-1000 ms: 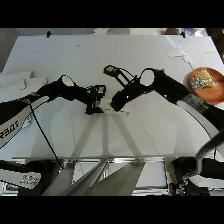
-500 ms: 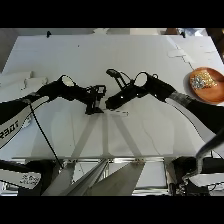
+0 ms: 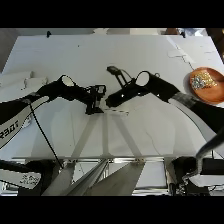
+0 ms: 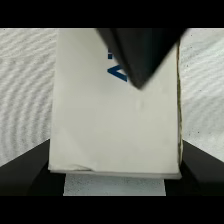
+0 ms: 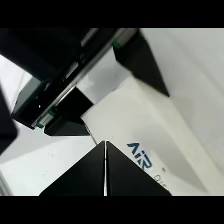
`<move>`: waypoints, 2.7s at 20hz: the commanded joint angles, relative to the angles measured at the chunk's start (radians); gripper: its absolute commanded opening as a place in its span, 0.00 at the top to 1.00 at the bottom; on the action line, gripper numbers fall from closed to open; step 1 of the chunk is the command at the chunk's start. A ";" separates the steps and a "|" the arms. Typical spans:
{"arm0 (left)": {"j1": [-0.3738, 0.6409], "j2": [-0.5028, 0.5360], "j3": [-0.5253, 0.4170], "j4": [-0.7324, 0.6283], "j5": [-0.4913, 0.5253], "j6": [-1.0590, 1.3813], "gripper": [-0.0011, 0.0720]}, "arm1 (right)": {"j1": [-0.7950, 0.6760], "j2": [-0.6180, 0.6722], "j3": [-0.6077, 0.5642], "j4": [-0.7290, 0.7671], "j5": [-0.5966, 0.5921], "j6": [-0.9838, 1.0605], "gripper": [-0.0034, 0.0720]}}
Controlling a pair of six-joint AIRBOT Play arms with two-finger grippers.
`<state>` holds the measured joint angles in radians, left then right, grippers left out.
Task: Fold the box and place the chain.
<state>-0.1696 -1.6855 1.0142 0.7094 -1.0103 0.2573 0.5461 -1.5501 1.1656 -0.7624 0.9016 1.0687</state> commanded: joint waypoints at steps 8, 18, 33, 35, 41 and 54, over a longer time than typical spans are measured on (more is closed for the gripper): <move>0.000 0.000 0.001 0.003 0.000 0.004 0.32 | -0.106 0.165 -0.183 -0.016 -0.037 -0.042 0.95; 0.000 0.000 0.001 0.003 0.000 0.004 0.32 | -0.084 0.169 -0.289 -0.134 -0.076 0.031 0.95; 0.000 0.000 0.001 0.003 0.000 0.004 0.32 | -0.088 0.299 -0.256 -0.100 -0.139 -0.075 0.94; 0.000 0.000 0.001 0.003 -0.001 0.004 0.32 | -0.119 0.380 -0.233 -0.106 -0.175 -0.074 0.94; 0.000 0.000 0.001 0.002 -0.001 0.004 0.32 | -0.341 0.500 -0.231 -0.435 -0.097 0.147 0.94; 0.000 0.000 0.001 -0.043 -0.063 0.005 0.95 | -0.655 0.491 -0.231 -0.631 -0.076 0.209 0.94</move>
<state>-0.1699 -1.6867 1.0142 0.6842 -1.0664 0.2604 -0.0792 -1.0595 0.9344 -1.3785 0.8303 1.2720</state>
